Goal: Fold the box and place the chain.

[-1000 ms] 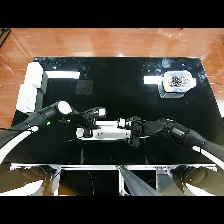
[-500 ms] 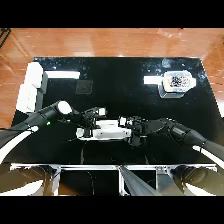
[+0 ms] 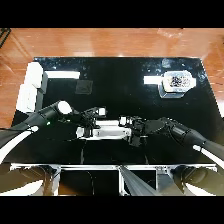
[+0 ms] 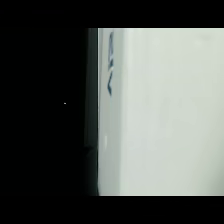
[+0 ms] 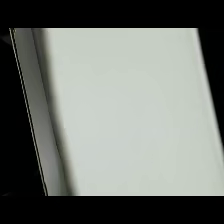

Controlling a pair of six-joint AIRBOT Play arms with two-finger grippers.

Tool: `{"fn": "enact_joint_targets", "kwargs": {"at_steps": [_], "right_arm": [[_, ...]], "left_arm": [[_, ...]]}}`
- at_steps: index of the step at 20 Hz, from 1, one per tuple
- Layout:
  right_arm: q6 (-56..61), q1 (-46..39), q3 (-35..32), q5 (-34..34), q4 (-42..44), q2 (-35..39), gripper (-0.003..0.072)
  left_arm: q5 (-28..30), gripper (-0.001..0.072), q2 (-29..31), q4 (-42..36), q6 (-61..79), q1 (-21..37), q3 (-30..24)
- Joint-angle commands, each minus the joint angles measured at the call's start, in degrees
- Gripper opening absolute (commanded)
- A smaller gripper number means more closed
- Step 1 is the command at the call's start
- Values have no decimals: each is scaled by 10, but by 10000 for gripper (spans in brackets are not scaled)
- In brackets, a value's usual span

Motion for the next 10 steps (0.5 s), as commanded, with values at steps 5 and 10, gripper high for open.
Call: {"fn": "enact_joint_targets", "kwargs": {"at_steps": [5,10], "right_arm": [[0,0,0,-3,3,0,337],[0,0,0,-5,2,0,337]], "left_arm": [[-1,25,0,0,0,0,0],[-2,494,0,0,-16,0,1]]}}
